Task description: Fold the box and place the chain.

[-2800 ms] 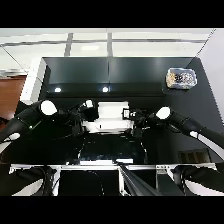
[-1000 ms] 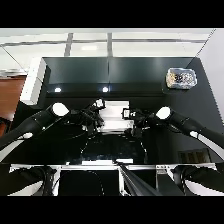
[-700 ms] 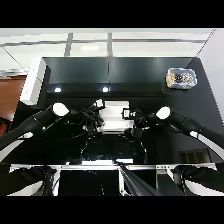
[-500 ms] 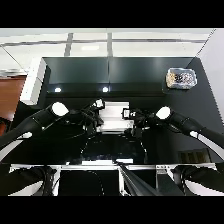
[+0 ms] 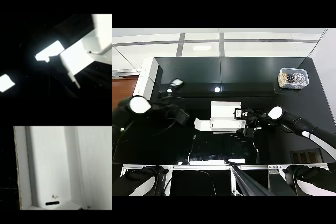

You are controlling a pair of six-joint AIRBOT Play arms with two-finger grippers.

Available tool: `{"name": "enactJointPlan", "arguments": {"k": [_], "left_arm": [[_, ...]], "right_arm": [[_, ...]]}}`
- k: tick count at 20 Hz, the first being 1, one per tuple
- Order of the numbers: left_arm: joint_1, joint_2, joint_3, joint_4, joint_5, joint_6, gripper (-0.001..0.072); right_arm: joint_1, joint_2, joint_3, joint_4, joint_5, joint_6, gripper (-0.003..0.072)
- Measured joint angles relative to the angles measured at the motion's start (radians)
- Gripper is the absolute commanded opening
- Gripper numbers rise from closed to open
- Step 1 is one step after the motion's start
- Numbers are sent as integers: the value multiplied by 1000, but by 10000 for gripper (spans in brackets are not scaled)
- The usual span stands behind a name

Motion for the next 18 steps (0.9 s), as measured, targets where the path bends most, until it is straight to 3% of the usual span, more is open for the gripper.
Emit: {"name": "enactJointPlan", "arguments": {"k": [3, 7, 12, 18], "left_arm": [[172, -30, -81, -161, -103, -100, 24], [262, -135, -151, -351, -159, -93, 24], [185, -250, -171, -457, -72, -78, 24], [48, -311, -165, -516, 6, -50, 25]], "right_arm": [[0, 0, 0, 0, 0, 0, 127], [0, 0, 0, 0, 0, 0, 127], [0, 0, 0, 0, 0, 0, 127], [0, 0, 0, 0, 0, 0, 127]]}}
